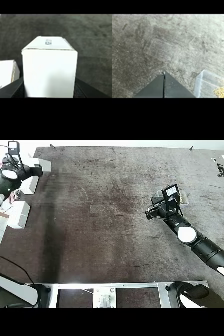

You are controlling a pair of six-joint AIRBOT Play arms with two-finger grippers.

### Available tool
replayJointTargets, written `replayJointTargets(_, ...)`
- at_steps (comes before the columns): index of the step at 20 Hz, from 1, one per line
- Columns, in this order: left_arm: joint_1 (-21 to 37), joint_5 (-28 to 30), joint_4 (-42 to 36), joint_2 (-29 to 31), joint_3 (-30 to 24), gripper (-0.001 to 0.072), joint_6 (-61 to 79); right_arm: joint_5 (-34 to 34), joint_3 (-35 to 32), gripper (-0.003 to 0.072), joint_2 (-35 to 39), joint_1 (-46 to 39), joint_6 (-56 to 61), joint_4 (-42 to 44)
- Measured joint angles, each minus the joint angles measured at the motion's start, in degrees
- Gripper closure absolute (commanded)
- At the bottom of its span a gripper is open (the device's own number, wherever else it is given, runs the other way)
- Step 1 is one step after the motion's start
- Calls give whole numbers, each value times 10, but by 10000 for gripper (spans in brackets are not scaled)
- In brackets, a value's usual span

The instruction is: Fold the box and place the chain.

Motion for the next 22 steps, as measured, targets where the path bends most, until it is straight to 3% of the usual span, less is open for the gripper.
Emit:
replayJointTargets(7, -5, 12, -6, -3, -62, 704, 3, -5, 0, 677, 0, 0, 0, 0)
replayJointTargets(22, 23, -31, 6, -42, -70, 700, -40, -5, 0, 677, 0, 0, 0, 0)
